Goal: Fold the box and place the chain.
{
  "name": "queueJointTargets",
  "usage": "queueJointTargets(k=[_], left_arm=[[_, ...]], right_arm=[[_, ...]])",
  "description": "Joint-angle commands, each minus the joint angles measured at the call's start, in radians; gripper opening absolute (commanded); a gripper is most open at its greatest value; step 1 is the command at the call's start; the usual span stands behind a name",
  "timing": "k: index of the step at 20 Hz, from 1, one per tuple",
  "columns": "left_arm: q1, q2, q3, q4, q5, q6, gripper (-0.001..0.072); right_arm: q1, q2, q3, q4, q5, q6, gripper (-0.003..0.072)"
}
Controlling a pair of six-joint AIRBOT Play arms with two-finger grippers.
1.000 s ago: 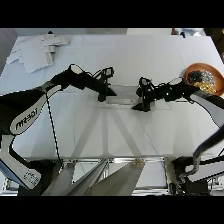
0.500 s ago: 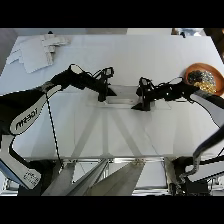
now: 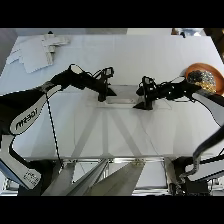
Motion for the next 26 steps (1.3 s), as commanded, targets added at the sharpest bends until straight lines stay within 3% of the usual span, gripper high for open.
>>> queueJointTargets(k=[1,9,26], left_arm=[[-0.001,-0.001,0.0,0.0,0.0,0.0,0.001],[-0.001,-0.001,0.0,0.0,0.0,0.0,0.001],[-0.001,-0.001,0.0,0.0,0.0,0.0,0.001]], right_arm=[[0.0,-0.006,0.005,-0.008,0.021,-0.005,0.0693],[0.0,-0.042,0.07,-0.008,0.069,0.005,0.0693],[0.019,-0.05,0.075,-0.042,0.05,0.038,0.0693]])
